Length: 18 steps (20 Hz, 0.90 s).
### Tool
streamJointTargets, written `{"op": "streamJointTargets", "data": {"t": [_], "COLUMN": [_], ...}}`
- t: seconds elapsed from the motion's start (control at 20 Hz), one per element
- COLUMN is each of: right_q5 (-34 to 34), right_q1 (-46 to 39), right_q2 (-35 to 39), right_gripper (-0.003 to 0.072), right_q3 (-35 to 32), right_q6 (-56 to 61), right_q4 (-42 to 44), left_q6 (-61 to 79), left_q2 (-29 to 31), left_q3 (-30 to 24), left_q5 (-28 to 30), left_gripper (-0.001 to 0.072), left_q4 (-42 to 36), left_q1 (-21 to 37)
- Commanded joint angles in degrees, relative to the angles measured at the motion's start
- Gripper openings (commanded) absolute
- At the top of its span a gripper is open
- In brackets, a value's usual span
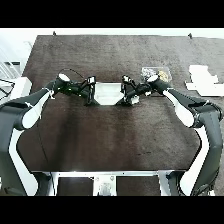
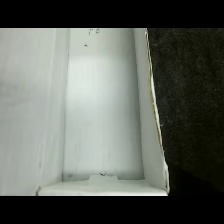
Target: Fold the box and place the chain.
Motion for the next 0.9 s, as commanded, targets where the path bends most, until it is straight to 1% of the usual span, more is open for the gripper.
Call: {"op": "streamJointTargets", "data": {"t": [0.0, 0.05, 0.1, 0.4, 0.6, 0.7, 0.8, 0.85], "right_q5": [2.27, 3.19, 4.00, 4.00, 4.35, 6.27, 9.92, 12.09], "right_q1": [-0.37, -0.59, -0.87, -3.91, -7.58, -9.55, -11.04, -11.19], "right_q2": [0.00, 0.07, 0.11, 1.77, 4.59, 6.49, 8.31, 8.94], "right_gripper": [0.0542, 0.0564, 0.0719, 0.0720, 0.0720, 0.0720, 0.0712, 0.0675], "right_q3": [0.02, 0.02, 0.02, 0.02, 0.02, 0.02, 0.02, 0.02], "right_q6": [1.60, 1.64, 2.25, 5.33, 6.75, 8.96, 10.23, 11.72], "right_q4": [0.42, 0.28, 0.31, -0.46, -3.04, -3.17, -2.67, -2.01], "left_q6": [-0.02, -0.02, -0.02, -0.02, -0.04, -0.04, -0.04, -0.04], "left_q2": [0.04, 0.04, 0.07, 0.04, 0.04, 0.04, 0.04, 0.04], "left_q3": [0.04, 0.04, 0.04, 0.04, 0.04, 0.04, 0.04, 0.04], "left_q5": [0.00, 0.00, -0.02, -0.09, -0.09, -0.11, -0.11, -0.11], "left_gripper": [0.0463, 0.0463, 0.0462, 0.0462, 0.0463, 0.0462, 0.0463, 0.0463], "left_q4": [0.00, 0.00, -0.02, -0.11, -0.37, -0.39, -0.39, -0.39], "left_q1": [0.07, 0.07, 0.07, 0.07, 0.07, 0.07, 0.07, 0.07]}}
